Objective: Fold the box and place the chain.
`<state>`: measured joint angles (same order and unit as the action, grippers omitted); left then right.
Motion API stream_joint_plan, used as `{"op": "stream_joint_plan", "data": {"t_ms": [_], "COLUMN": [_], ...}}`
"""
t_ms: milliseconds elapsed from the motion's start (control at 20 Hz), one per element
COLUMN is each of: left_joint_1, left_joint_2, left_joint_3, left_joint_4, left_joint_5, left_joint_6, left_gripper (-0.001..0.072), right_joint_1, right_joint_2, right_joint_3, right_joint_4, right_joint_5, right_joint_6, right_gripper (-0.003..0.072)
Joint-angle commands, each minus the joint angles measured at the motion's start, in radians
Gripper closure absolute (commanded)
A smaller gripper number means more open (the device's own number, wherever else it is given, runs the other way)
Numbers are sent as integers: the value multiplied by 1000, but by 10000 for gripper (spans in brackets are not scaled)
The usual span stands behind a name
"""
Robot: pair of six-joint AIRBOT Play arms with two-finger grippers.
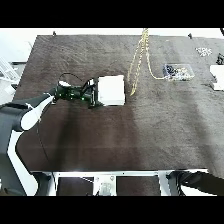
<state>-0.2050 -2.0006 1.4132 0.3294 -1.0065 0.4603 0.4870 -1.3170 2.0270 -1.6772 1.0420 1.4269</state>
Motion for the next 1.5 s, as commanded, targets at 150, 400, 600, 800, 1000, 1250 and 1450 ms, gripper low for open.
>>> {"op": "stream_joint_plan", "data": {"t_ms": [150,400,600,800,1000,1250,1450], "left_joint_1": [1,1,1,1,1,1,1], "left_joint_2": [0,0,0,0,0,0,0], "left_joint_3": [0,0,0,0,0,0,0], "left_joint_4": [0,0,0,0,0,0,0], "left_joint_5": [0,0,0,0,0,0,0], "left_joint_6": [0,0,0,0,0,0,0], "left_gripper": [242,242,242,242,242,242,242], "right_joint_1": [37,44,48,48,48,48,48], "right_joint_2": [1,0,-17,-39,-43,-43,-43], "right_joint_3": [0,-1,-9,-53,-111,-145,-249], "right_joint_4": [0,2,35,47,88,111,133], "right_joint_5": [-89,-116,-115,-114,-114,-99,-75], "right_joint_6": [-18,-22,-23,-22,-22,-22,-21], "right_gripper": [683,683,683,683,683,683,683]}}
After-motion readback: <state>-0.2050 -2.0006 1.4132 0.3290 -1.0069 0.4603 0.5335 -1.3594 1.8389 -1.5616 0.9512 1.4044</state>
